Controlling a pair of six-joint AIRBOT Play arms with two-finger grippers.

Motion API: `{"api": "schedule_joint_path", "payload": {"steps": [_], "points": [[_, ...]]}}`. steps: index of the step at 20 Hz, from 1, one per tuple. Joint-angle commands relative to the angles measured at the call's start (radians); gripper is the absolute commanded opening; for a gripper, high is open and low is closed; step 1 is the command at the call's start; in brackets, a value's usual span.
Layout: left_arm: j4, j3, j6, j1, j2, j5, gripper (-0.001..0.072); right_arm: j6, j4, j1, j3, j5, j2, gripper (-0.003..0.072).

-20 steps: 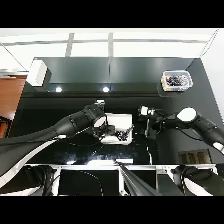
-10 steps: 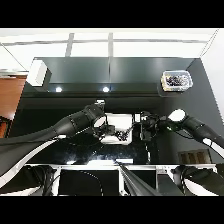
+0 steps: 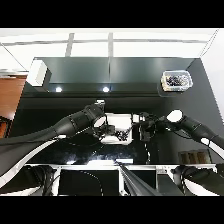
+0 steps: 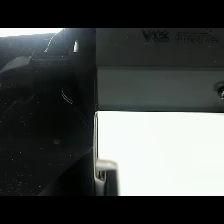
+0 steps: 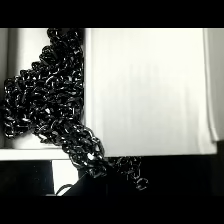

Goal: Fold the box and place the chain.

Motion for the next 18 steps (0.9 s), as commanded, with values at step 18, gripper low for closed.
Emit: {"api": "schedule_joint_path", "payload": {"steps": [18], "points": [[0.0,0.0,0.0,0.001,-0.001,0.0,0.0032,0.941,-0.035,0.004,0.263,0.283,0.49,0.0011]]}}
